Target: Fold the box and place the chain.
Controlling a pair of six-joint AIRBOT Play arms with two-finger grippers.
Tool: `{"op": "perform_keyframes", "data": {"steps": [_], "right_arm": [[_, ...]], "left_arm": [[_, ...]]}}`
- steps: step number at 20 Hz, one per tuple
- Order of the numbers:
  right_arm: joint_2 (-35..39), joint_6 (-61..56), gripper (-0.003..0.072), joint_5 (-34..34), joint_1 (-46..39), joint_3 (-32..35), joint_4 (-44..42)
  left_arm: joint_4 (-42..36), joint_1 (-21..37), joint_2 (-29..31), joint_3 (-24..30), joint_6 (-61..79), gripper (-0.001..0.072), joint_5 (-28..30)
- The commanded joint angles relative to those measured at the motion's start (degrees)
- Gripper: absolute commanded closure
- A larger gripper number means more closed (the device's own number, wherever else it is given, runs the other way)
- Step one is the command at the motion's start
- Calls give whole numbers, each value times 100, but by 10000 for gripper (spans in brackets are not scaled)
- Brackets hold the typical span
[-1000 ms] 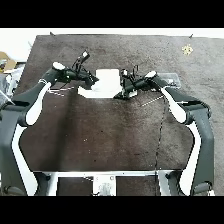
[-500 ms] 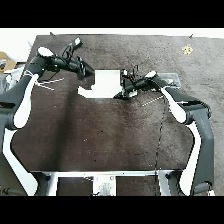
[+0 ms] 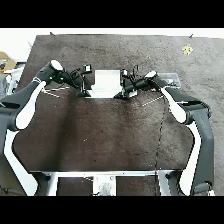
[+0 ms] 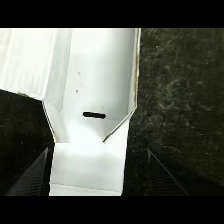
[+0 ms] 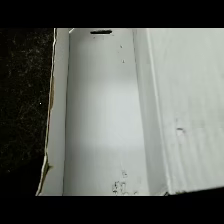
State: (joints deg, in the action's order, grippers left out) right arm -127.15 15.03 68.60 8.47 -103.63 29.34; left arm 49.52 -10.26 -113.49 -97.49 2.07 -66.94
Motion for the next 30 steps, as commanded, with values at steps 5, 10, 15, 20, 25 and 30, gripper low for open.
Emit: {"op": "perform_keyframes", "data": {"steps": [5,10,15,20,25,30], "right_arm": [[4,-2,244,0,4,-2,-2],[4,-2,244,0,4,-2,-2],[4,-2,244,0,4,-2,-2],[4,-2,244,0,4,-2,-2],[4,-2,244,2,4,-2,-2],[4,-2,244,2,4,-2,-2]], "left_arm": [[177,-267,-20,168,297,7,901],[195,-267,-20,168,297,8,1019],[101,-267,-20,168,295,182,619],[44,-267,-20,168,295,302,398],[-407,-269,-22,168,297,551,697],[-686,-269,-28,219,299,549,721]]}}
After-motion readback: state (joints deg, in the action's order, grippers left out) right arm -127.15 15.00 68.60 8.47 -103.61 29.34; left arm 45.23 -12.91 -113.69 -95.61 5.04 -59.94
